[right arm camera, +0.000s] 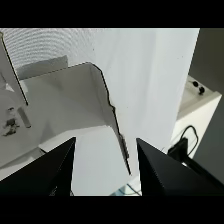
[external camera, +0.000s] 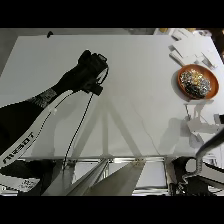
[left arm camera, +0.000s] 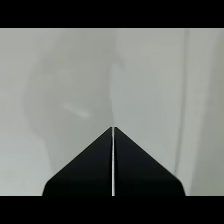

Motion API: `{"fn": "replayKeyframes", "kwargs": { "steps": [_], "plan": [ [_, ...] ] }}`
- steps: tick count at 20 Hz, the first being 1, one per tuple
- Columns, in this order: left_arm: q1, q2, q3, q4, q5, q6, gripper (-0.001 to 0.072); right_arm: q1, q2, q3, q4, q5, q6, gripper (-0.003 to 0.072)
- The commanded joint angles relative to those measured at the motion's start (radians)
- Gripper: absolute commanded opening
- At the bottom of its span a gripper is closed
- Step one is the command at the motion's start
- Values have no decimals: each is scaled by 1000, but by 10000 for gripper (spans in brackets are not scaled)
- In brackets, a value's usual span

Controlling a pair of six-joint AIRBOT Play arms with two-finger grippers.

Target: Fold the box and place the chain.

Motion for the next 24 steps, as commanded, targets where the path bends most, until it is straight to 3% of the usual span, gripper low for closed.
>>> {"fn": "replayKeyframes", "kwargs": {
  "steps": [1,4,6,8,11,14,16,18,21,24],
  "plan": [
    [1,-1,0,-12,123,11,8,-5,-63,24,-34,-23,46,330],
    [5,-2,0,-19,166,48,9,-5,-93,68,-31,3,58,231],
    [6,-2,0,-24,155,124,9,-5,-99,75,-26,50,42,15],
    [10,2,0,-56,154,226,9,17,-90,76,-19,102,3,13],
    [48,50,0,-224,108,364,10,135,18,76,48,122,-35,13],
    [117,174,-19,-317,68,419,10,254,177,65,331,130,-54,12],
    [178,300,-88,-384,62,446,10,312,305,8,542,120,-79,11],
    [253,438,-210,-486,86,499,10,385,439,-61,650,108,-93,11],
    [364,610,-438,-735,104,666,10,492,625,-121,853,117,-101,12],
    [407,701,-632,-990,101,893,11,605,748,-148,953,150,-95,12]
  ]
}}
